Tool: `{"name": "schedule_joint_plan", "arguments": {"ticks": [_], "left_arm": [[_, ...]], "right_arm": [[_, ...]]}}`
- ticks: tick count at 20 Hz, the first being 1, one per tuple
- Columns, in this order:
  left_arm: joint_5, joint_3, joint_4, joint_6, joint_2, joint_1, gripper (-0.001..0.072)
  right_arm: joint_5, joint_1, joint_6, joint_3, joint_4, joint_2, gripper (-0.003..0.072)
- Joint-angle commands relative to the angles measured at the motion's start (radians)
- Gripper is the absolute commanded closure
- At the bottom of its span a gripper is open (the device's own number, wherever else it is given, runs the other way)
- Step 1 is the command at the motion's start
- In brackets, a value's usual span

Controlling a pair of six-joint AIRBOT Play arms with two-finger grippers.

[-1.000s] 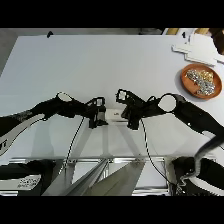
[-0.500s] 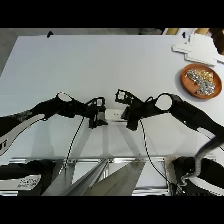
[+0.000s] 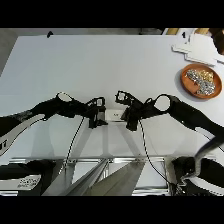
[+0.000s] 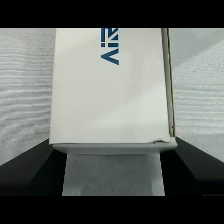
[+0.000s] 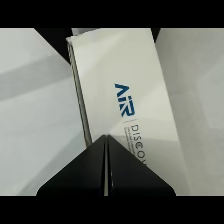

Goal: Fold the box and place the chain.

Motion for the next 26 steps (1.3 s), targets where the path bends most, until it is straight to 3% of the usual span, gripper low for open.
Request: {"name": "schedule_joint_plan", "arguments": {"ticks": [1,7,12,15,21,26], "left_arm": [[-0.002,0.001,-0.002,-0.002,0.0,0.001,0.0559],[-0.002,0.001,-0.002,-0.002,0.0,0.001,0.0559],[-0.002,0.001,-0.002,-0.002,0.0,0.001,0.0559],[-0.002,0.001,-0.002,-0.002,0.0,0.001,0.0559],[-0.002,0.001,-0.002,-0.002,0.0,0.001,0.0559],[-0.002,0.001,-0.002,-0.002,0.0,0.001,0.0559]], "right_arm": [[0.008,0.001,0.003,-0.005,-0.006,-0.007,0.0671],[-0.004,0.001,0.003,-0.005,-0.008,0.049,0.0671],[-0.112,0.001,0.068,-0.003,-0.008,0.16,0.0667],[-0.117,0.001,0.068,-0.003,0.01,0.216,0.0668],[-0.144,0.039,-0.129,-0.003,0.333,0.121,0.067],[-0.182,0.097,-0.159,-0.003,0.363,0.003,0.067]]}}
